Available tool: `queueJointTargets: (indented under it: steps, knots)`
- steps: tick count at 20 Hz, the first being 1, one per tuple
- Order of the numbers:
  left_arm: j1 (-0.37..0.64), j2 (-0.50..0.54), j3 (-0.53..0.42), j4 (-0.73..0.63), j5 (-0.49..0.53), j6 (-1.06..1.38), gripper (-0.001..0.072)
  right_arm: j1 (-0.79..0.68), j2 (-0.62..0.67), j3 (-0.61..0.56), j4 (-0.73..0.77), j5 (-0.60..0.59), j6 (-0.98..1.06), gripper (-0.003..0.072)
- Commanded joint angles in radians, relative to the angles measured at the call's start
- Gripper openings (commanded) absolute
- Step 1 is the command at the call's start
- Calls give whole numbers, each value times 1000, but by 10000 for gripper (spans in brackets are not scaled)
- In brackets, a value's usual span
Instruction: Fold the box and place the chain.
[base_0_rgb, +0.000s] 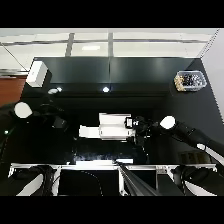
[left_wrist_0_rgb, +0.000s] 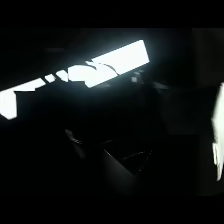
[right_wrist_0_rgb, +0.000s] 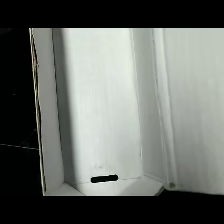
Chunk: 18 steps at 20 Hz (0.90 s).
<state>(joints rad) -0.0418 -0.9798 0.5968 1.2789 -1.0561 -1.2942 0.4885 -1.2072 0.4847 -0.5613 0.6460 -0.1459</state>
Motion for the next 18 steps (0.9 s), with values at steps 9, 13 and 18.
queueJointTargets:
  steps: [9,13,18]
  knots:
    - [41,-328,-106,-632,-72,91,23,0,-1,0,0,1,0,423]
    - [-95,-357,-106,-705,21,172,24,0,-1,0,0,1,0,423]
    - [-89,-325,-106,-823,5,372,24,0,-1,0,0,1,0,423]
